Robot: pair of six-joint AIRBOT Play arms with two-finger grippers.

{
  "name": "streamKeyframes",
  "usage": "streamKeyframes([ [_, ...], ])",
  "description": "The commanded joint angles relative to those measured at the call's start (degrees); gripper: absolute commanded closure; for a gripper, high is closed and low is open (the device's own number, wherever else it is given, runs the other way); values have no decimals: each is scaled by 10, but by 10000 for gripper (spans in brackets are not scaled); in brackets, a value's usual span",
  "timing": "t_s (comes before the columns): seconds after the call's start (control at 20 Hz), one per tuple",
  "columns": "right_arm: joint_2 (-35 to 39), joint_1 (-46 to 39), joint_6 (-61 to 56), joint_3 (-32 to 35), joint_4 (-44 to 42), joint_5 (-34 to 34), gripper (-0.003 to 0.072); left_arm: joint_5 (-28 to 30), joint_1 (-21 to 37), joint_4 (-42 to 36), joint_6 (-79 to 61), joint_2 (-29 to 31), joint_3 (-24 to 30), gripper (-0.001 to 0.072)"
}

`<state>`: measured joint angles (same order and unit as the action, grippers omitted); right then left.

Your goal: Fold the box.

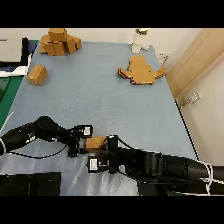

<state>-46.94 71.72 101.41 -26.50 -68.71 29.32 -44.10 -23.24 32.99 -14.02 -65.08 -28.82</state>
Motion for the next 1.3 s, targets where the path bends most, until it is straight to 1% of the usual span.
streamKeyframes([
  [0.0,30,1,0,-4,16,31,403,1,0,0,0,0,0,301],
  [0.1,48,0,-1,-7,16,59,403,1,0,0,0,0,0,301],
  [0.25,69,1,-28,-7,-12,85,403,1,0,0,0,0,0,301],
  [0.3,74,1,-45,-7,-38,93,403,1,0,0,0,0,0,301],
  [0.4,76,1,-111,-6,-133,98,413,1,0,0,0,0,0,301],
  [0.45,76,1,-162,-6,-195,97,520,1,0,0,0,0,0,301],
  [0.5,73,1,-206,0,-254,80,687,1,0,0,0,0,0,300],
  [0.55,70,1,-249,9,-298,45,684,1,0,0,1,0,0,300],
  [0.6,66,0,-301,21,-332,-12,684,1,0,0,0,0,0,300],
  [0.65,62,-1,-359,35,-334,-72,684,1,0,0,0,0,0,300],
  [0.75,50,-33,-492,70,-324,-206,684,1,0,0,0,0,0,300],
  [0.8,43,-55,-534,80,-324,-245,684,1,0,0,0,0,0,301],
  [0.85,36,-77,-559,87,-324,-261,684,1,0,0,1,0,0,301],
  [0.95,30,-111,-560,89,-324,-259,684,0,0,0,0,0,0,301],
  [1.05,30,-125,-560,89,-322,-254,684,1,0,0,0,0,0,301],
  [1.25,30,-123,-560,90,-322,-199,684,1,0,0,0,0,0,301],
])
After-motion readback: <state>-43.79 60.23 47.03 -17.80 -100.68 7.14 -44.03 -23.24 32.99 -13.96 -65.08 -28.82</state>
